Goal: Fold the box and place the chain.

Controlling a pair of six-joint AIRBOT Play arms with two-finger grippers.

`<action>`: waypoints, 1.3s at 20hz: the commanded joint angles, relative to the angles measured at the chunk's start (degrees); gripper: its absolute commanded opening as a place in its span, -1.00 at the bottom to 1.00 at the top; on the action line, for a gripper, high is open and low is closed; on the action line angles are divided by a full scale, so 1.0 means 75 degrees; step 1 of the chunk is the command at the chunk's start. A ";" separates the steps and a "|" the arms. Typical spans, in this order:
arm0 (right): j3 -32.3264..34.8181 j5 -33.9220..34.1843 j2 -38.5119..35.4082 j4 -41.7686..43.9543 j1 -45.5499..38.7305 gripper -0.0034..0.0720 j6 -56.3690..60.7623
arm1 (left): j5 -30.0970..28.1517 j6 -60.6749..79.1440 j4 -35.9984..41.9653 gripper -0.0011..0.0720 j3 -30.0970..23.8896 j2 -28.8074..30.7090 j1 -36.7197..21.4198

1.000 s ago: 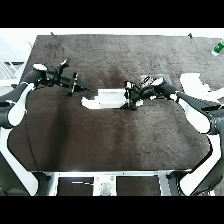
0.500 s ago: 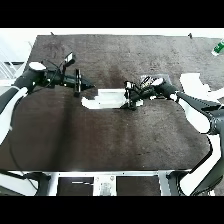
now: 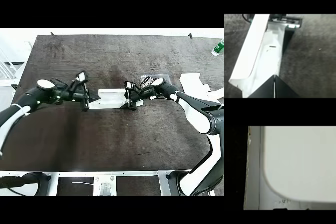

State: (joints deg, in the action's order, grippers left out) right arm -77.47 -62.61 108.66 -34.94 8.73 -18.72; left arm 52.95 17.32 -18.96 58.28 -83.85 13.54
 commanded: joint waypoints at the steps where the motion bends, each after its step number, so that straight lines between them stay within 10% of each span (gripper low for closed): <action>1: -0.0003 -0.0003 0.0003 0.0000 -0.0003 0.63 0.0003 | -0.1478 0.0152 0.0181 -0.94 -0.0143 -0.0108 0.0597; 10: -0.0003 -0.0003 0.0003 0.0003 -0.0003 0.63 0.0003 | -0.1754 -0.0119 0.0294 -0.93 0.1661 -0.1524 0.0577; 26: -0.0003 -0.0003 0.0003 0.0003 -0.0003 0.63 0.0003 | -0.2512 -0.0041 0.0122 -0.93 0.1769 -0.2296 0.0498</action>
